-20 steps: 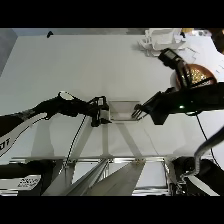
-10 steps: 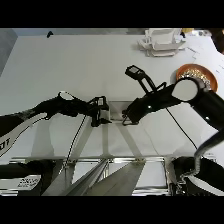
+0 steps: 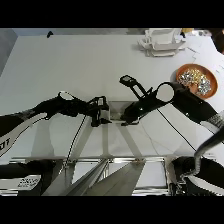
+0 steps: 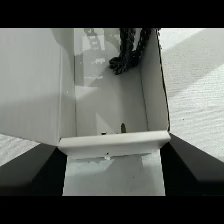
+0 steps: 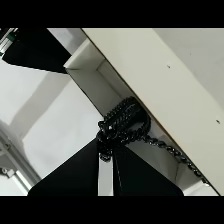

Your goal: Fold the box and place the chain.

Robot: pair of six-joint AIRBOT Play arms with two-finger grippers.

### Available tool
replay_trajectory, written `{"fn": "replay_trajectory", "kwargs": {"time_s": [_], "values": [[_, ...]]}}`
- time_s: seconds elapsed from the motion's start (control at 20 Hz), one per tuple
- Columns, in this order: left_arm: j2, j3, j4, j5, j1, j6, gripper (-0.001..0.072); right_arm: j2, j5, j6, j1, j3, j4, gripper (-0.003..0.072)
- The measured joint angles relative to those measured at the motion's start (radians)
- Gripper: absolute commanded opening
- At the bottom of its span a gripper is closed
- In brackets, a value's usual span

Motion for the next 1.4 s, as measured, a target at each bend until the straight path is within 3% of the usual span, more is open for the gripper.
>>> {"fn": "replay_trajectory", "kwargs": {"time_s": [0.3,0.4,0.65,0.9,1.1,1.2,1.4], "values": [[0.000,0.000,0.000,0.000,0.000,0.000,0.0141,0.010,-0.019,0.021,0.000,-0.011,-0.001,0.0129],[0.000,0.000,0.000,0.000,0.000,0.000,0.0141,0.036,-0.024,0.026,-0.002,-0.011,-0.003,0.0228],[0.000,0.000,0.000,0.000,0.000,0.000,0.0141,0.138,-0.011,0.030,-0.061,-0.007,-0.046,0.0223],[0.000,0.000,0.000,-0.001,0.000,0.000,0.0141,0.216,0.049,0.120,-0.221,-0.008,-0.237,0.0221],[0.000,0.000,0.000,-0.002,0.000,0.000,0.0141,0.203,0.049,0.183,-0.315,-0.053,-0.326,0.0225],[0.000,0.000,0.000,-0.002,0.000,0.000,0.0141,0.183,0.026,0.193,-0.328,-0.087,-0.345,0.0266],[0.000,0.000,0.000,-0.003,0.000,0.000,0.0141,0.117,-0.031,0.207,-0.317,-0.134,-0.364,0.0272]]}}
